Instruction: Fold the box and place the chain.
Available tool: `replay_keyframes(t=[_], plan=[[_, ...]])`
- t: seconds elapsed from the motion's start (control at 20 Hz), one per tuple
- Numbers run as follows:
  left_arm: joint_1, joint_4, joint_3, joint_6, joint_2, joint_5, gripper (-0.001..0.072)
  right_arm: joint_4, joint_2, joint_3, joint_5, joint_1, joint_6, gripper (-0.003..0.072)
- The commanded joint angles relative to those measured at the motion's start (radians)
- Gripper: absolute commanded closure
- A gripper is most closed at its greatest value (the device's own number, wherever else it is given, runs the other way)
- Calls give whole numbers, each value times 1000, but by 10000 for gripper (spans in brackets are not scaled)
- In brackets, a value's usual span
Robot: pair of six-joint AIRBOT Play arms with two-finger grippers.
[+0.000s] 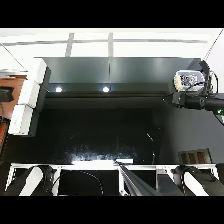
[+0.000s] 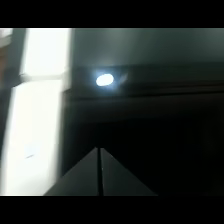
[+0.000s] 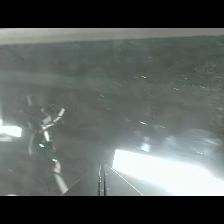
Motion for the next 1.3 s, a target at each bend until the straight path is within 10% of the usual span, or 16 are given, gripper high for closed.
replay_keyframes(t=[0.0,0.3,1.25], plan=[[-276,-71,5,-72,40,-95,689,-153,34,-2,-5,1,0,646],[-741,172,-170,-361,123,243,687,-335,313,-303,-280,0,19,646],[-755,172,-192,-438,123,242,686,-301,314,-321,-275,0,18,648]])
